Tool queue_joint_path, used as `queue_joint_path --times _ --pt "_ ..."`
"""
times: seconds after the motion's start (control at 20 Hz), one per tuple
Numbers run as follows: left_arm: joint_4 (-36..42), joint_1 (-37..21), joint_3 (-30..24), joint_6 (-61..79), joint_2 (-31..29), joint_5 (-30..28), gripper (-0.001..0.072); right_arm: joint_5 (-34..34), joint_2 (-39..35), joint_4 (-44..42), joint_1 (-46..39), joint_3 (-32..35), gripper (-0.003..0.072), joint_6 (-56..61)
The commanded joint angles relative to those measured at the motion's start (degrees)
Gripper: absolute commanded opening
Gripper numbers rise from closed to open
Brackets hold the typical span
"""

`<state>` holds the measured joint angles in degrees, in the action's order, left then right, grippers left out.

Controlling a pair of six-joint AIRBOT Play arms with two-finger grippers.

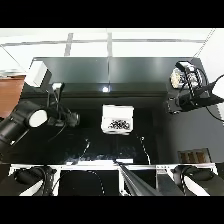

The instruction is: Fold the box and place the chain.

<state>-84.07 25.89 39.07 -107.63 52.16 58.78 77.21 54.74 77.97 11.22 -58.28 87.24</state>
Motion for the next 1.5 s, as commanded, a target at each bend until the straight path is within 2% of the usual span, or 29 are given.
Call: queue_joint_path --times 0.0,0.05,0.2,0.3,0.5,0.65,0.8,0.95,1.1,1.45 --pt "42.6 -12.2 -12.3 63.9 -3.8 -1.2 0.0576 -1.7 0.0 -0.1 0.0 2.7 0.0283 0.4" --pt "45.1 -11.8 -13.4 76.9 -3.5 -1.4 0.0717 -1.7 0.0 -0.1 0.0 3.1 0.0282 0.4" --pt "45.4 -8.9 -14.1 100.0 -2.0 -9.2 0.0718 -2.0 0.0 -0.1 0.0 4.1 0.0282 0.4" --pt "45.6 -7.0 -13.6 108.3 0.0 -13.2 0.0717 -2.0 0.0 -0.1 0.0 4.4 0.0283 0.5" --pt "48.1 -6.4 -8.5 124.9 10.1 -9.9 0.0717 -2.1 0.0 -1.1 0.0 4.4 0.0283 0.9" --pt "48.2 -6.4 -3.2 128.0 19.3 -8.7 0.0717 -2.1 0.0 -2.1 0.0 4.4 0.0283 0.9" --pt "49.7 -6.4 -0.6 129.2 24.7 -6.2 0.0717 -2.0 0.0 -3.4 0.0 4.4 0.0282 0.9" --pt "53.3 -6.4 -0.5 131.5 26.5 -6.3 0.0717 -2.1 0.0 -4.1 0.0 4.4 0.0282 0.9" --pt "54.0 -6.4 -0.4 131.4 27.2 -7.9 0.0716 -2.1 0.0 -4.1 0.0 4.4 0.0282 0.9" --pt "54.3 -4.7 2.0 131.2 29.1 -7.3 0.0716 -3.7 0.0 -4.0 0.0 4.4 0.0282 0.8"
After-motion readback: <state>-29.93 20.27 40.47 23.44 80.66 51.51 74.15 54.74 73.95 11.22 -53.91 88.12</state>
